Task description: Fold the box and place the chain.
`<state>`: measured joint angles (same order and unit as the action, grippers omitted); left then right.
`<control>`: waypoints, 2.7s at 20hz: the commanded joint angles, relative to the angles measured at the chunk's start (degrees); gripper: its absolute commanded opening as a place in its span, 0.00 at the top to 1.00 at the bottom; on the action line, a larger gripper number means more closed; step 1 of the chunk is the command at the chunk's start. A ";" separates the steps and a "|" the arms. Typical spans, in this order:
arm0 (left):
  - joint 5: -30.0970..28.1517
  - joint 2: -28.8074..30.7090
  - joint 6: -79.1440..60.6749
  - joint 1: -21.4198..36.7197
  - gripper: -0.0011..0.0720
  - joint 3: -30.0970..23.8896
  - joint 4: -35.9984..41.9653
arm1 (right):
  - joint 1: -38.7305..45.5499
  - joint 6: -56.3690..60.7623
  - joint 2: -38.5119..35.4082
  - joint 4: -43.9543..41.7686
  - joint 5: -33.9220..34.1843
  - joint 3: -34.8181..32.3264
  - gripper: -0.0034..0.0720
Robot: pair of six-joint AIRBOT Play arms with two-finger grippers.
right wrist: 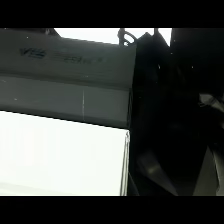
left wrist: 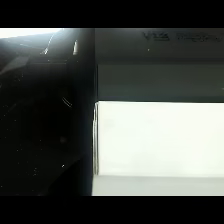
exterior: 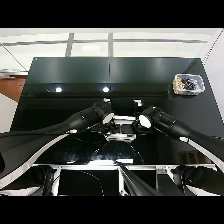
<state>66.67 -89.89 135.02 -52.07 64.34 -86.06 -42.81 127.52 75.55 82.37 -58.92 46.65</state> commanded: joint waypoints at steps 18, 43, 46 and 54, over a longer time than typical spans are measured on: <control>-0.15 -0.02 0.07 0.00 0.94 -0.02 0.02 | -0.04 0.17 -2.16 3.85 -3.04 0.48 0.39; -0.02 -0.02 0.07 0.11 0.94 -0.02 1.25 | 45.72 -18.64 -17.05 22.05 6.54 9.79 0.01; -0.02 -0.02 0.07 0.11 0.94 -0.02 1.27 | 50.60 -17.79 -6.43 16.35 5.46 17.27 0.01; -0.02 -0.02 0.07 0.11 0.94 -0.02 1.27 | 57.83 -3.04 19.78 -2.05 -7.54 44.37 0.02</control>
<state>66.63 -89.89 135.09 -52.01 64.34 -84.77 13.15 117.95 87.88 87.72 -62.26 83.72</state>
